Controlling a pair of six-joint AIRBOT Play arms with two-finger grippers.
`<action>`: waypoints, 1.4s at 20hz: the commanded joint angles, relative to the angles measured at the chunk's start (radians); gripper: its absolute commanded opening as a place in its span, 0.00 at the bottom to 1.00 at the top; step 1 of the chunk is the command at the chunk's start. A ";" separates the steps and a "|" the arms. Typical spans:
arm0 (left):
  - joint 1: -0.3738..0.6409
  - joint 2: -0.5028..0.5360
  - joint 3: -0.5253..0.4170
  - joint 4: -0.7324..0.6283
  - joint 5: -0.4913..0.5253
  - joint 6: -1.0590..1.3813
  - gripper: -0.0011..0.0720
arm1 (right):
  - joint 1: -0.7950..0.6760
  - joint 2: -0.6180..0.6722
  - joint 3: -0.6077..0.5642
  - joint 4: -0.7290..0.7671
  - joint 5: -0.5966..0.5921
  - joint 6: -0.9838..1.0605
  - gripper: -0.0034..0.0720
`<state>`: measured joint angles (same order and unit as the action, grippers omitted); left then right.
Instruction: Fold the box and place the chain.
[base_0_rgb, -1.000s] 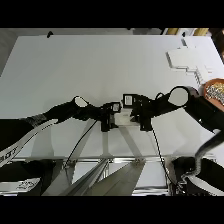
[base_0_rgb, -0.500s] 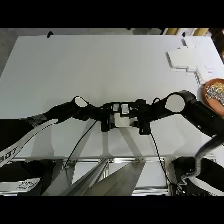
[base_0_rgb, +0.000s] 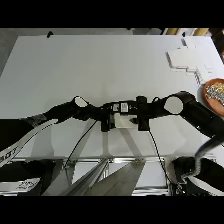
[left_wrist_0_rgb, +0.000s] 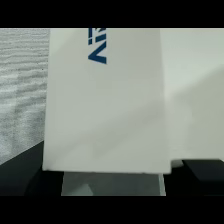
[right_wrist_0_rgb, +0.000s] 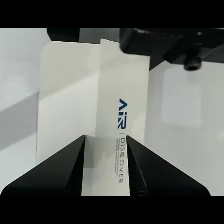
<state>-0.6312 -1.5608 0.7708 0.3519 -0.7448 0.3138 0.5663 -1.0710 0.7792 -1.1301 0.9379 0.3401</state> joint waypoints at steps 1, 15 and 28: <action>0.000 0.000 0.000 0.000 0.000 0.000 0.41 | 0.001 0.001 0.000 -0.015 -0.008 0.003 0.36; 0.000 0.000 0.000 0.001 0.000 0.000 0.41 | 0.037 -0.001 -0.038 0.010 -0.072 -0.003 0.44; 0.000 0.000 0.000 0.000 0.000 0.000 0.41 | 0.037 -0.002 -0.039 -0.025 -0.122 -0.001 0.27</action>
